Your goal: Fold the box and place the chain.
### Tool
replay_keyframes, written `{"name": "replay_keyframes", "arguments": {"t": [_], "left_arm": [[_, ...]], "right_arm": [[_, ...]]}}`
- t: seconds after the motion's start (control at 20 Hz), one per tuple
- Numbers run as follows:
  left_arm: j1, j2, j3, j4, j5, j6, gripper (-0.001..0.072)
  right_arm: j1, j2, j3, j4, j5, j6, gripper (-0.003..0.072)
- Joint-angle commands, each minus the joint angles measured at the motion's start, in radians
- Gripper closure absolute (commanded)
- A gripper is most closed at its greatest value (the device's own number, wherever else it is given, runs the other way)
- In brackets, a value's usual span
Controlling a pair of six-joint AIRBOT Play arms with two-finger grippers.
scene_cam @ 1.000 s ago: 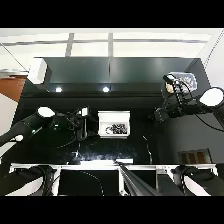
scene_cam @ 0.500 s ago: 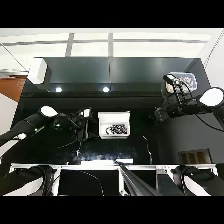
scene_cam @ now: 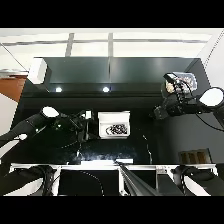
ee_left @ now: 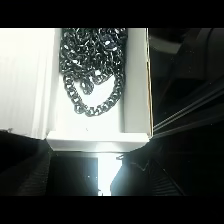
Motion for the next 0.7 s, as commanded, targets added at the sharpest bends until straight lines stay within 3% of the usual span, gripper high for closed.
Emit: {"name": "replay_keyframes", "arguments": {"t": [0.0,0.5,0.55,0.65], "left_arm": [[-0.038,0.000,0.001,0.021,0.063,-0.042,0.0005],[-0.069,-0.001,0.003,0.013,0.102,-0.057,0.0010],[-0.071,-0.001,0.003,0.011,0.113,-0.065,0.0051],[-0.073,-0.001,0.003,0.011,0.118,-0.068,0.0231]], "right_arm": [[0.000,0.001,0.000,0.000,-0.006,0.000,0.0186],[0.000,0.001,0.000,0.000,-0.008,0.000,0.0186],[0.000,0.001,0.000,0.000,-0.008,0.000,0.0186],[0.000,0.001,0.000,0.000,-0.008,0.000,0.0186]]}}
